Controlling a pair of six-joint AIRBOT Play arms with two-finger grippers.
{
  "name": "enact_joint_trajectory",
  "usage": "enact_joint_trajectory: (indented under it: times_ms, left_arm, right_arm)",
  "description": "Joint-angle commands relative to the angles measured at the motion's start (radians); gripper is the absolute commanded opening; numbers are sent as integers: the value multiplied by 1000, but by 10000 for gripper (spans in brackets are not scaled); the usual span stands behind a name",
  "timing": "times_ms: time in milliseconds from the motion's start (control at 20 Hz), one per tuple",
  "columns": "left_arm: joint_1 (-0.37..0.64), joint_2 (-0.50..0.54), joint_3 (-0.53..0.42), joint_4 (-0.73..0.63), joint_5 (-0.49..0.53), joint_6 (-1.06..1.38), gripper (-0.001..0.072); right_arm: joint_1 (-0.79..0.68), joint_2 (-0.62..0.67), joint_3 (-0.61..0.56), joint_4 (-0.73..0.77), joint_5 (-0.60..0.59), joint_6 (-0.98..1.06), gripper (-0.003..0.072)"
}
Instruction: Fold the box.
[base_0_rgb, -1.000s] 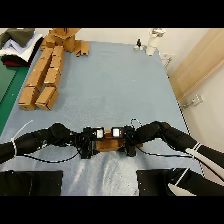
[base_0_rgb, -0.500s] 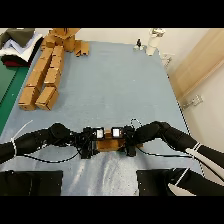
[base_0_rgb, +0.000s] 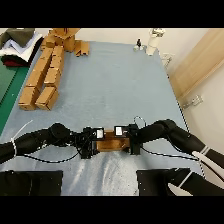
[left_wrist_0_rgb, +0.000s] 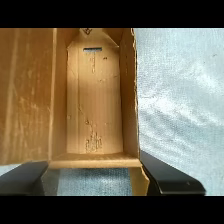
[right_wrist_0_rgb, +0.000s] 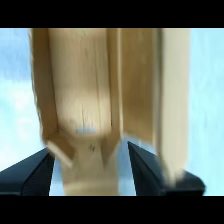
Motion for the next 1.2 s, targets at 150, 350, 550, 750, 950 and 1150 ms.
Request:
enact_joint_trajectory:
  times_ms: [150,350,550,750,950,1150]
  left_arm:
    - [0,0,1,0,0,0,518]
    - [0,0,1,0,0,0,519]
    - [0,0,1,0,0,0,518]
    - [0,0,1,0,0,0,518]
    - [0,0,1,0,0,0,518]
    - [0,0,1,0,0,0,518]
  right_arm:
    - [-5,198,27,66,-418,396,706]
    - [-5,275,27,261,-433,693,700]
    - [-5,288,27,257,-428,1056,701]
    - [-5,275,27,258,-275,1107,700]
    - [-5,271,27,267,-179,1329,628]
    - [-5,235,27,286,-123,1371,627]
